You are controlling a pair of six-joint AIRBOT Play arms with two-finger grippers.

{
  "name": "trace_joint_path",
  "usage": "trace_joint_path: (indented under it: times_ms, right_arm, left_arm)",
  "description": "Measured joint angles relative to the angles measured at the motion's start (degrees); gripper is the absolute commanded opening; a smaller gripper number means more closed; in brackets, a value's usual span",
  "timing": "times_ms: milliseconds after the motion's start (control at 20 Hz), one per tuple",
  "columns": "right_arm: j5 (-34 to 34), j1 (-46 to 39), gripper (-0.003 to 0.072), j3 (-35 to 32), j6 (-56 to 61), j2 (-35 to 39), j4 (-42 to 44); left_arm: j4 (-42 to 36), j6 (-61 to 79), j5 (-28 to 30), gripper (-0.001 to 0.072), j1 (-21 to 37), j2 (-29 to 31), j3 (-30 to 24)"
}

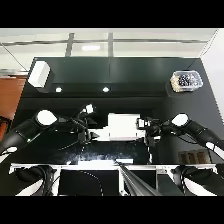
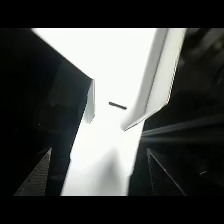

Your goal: Fold the box and place the chain.

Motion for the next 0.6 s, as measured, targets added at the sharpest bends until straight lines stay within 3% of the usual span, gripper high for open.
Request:
trace_joint_path:
  times_ms: [500,600]
  right_arm:
    - [0.00,0.00,0.0443,0.00,0.00,0.00,0.00]
    - [0.00,0.00,0.0443,0.00,0.00,0.00,0.00]
  left_arm:
    - [-1.68,13.29,7.23,0.0672,-7.34,-6.12,-0.26]
    - [-2.69,13.77,8.98,0.0635,-8.66,-6.47,-0.26]
